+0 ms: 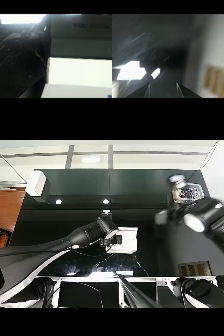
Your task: Fold the box and place the chain.
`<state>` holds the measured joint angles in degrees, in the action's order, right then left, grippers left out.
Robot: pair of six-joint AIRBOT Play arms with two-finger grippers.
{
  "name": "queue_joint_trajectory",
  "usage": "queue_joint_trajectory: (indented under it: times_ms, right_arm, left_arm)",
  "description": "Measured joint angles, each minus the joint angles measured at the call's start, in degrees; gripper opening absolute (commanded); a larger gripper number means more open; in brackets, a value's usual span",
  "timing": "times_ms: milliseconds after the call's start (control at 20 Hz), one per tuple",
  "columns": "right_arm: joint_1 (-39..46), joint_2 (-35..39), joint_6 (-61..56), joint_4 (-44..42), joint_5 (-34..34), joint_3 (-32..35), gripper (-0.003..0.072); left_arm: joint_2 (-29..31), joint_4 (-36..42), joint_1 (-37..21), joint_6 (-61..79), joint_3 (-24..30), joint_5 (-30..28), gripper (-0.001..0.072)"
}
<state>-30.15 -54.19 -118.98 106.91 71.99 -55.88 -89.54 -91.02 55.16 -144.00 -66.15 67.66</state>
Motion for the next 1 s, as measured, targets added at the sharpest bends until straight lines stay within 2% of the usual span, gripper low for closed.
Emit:
queue_joint_trajectory:
  times_ms: [50, 100, 150, 300, 400, 650, 700, 750, 950, 1000]
  right_arm:
    - [4.4, -0.2, 0.5, 2.7, -2.0, 0.1, 0.0385]
    - [9.1, -1.0, 0.7, 4.5, -4.7, 0.2, 0.0443]
    - [13.5, -2.5, 0.8, 5.5, -7.4, 0.2, 0.072]
    - [26.1, -10.1, 2.1, 3.8, -17.1, -1.9, 0.072]
    - [32.5, -17.2, 4.2, -0.3, -20.6, -7.0, 0.072]
    - [41.0, -36.3, 9.7, -10.1, -19.0, -25.7, 0.072]
    - [41.5, -39.2, 10.3, -11.0, -18.6, -28.6, 0.0652]
    - [41.9, -41.8, 10.8, -11.7, -18.3, -30.9, 0.0603]
    - [42.8, -49.5, 11.6, -13.2, -18.2, -36.2, 0.0602]
    - [42.9, -50.6, 11.7, -13.4, -18.5, -36.7, 0.0545]
  left_arm:
    - [0.0, 0.0, 0.0, 0.0, 0.0, 0.0, 0.0029]
    - [0.0, 0.0, 0.0, 0.0, 0.0, 0.0, 0.0029]
    - [0.0, 0.0, 0.0, 0.0, 0.0, 0.0, 0.0029]
    - [0.0, 0.0, 0.0, 0.0, 0.0, 0.0, 0.0029]
    - [0.0, 0.0, 0.0, 0.0, 0.0, 0.0, 0.0029]
    - [0.0, 0.0, 0.0, 0.0, 0.0, 0.0, 0.0029]
    - [0.0, 0.0, 0.0, 0.0, 0.0, 0.0, 0.0029]
    - [0.0, 0.0, 0.0, 0.0, 0.0, 0.1, 0.0029]
    - [0.0, 0.0, 0.0, 0.0, 0.0, 0.1, 0.003]
    - [0.0, 0.0, 0.0, 0.0, 0.0, 0.2, 0.003]
